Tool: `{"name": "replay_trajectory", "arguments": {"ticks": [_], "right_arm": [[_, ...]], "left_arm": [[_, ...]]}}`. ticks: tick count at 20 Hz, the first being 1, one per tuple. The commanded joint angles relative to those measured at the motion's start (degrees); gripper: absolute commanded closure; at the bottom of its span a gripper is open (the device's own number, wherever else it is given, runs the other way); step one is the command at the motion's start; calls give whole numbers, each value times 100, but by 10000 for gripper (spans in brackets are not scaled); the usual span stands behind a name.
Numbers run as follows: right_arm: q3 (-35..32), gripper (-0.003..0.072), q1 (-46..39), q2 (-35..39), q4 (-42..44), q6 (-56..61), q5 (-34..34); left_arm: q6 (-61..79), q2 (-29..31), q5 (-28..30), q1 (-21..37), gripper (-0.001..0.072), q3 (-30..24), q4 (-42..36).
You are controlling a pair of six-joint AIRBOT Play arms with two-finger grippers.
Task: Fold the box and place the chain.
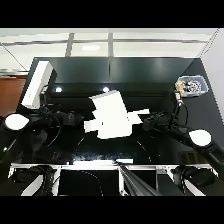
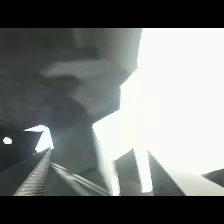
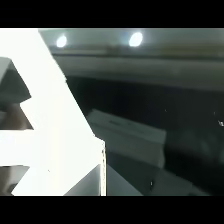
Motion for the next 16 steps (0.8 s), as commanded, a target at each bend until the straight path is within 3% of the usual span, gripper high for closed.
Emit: {"name": "replay_trajectory", "arguments": {"ticks": [1, 5, 9, 13, 15, 16], "right_arm": [[-55, 675, 400, 42, -22, -122, -435], [-55, 674, 400, 42, -22, -122, -136], [-55, 674, 402, 42, -20, -72, -15], [-55, 674, 400, 42, -20, -28, -11], [-55, 674, 400, 42, -22, 31, -15], [-55, 674, 398, 42, -22, 55, -15]], "left_arm": [[796, -879, -116, -81, -3, 103, -1200], [1873, -1954, -890, -79, -4, 667, -1539], [2417, -2892, -1185, -79, -4, 1303, -1585], [3512, -3738, -1910, -70, 1, 1690, -2205], [4179, -4033, -2465, -35, 30, 1810, -2415], [4402, -4133, -2638, 17, 107, 1845, -2396]]}}
